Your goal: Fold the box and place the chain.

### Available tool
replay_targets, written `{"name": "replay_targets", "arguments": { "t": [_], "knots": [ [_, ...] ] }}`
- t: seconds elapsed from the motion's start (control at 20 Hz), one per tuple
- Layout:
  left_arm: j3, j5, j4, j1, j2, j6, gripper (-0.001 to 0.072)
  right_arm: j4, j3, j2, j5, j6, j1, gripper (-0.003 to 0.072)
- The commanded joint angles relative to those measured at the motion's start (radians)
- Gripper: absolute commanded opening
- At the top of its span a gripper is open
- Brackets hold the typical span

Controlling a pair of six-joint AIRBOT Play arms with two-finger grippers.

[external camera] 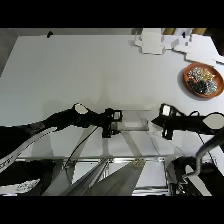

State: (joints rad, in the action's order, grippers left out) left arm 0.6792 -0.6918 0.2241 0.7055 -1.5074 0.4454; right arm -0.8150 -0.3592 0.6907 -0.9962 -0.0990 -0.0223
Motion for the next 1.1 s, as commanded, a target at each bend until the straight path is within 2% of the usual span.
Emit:
{"name": "replay_targets", "arguments": {
  "t": [0.0,0.15,0.25,0.45,0.65,0.9,1.05],
  "knots": [
    [0.0,0.0,0.0,0.0,0.001,0.0,0.0271,0.038,-0.001,-0.028,0.119,-0.423,-0.1,0.0023],
    [0.0,0.0,0.0,0.0,0.001,0.0,0.0271,0.012,-0.001,0.035,0.217,-0.735,-0.201,0.0023],
    [0.0,0.0,0.0,0.0,0.001,0.0,0.0271,-0.054,-0.001,0.108,0.182,-0.814,-0.223,0.0023],
    [0.0,0.0,0.0,0.0,0.001,0.001,0.0271,-0.095,-0.001,0.271,0.044,-0.848,-0.221,0.0023],
    [0.0,0.0,0.0,0.0,0.001,0.001,0.0271,-0.09,-0.001,0.358,0.035,-0.888,-0.149,0.0023],
    [0.0,0.0,0.0,0.0,0.001,0.001,0.0271,-0.016,-0.001,0.377,0.008,-0.867,-0.071,0.0023],
    [0.0,0.0,0.0,0.0,0.001,0.0,0.0271,0.031,-0.001,0.34,-0.024,-0.831,-0.023,0.0023]
  ]
}}
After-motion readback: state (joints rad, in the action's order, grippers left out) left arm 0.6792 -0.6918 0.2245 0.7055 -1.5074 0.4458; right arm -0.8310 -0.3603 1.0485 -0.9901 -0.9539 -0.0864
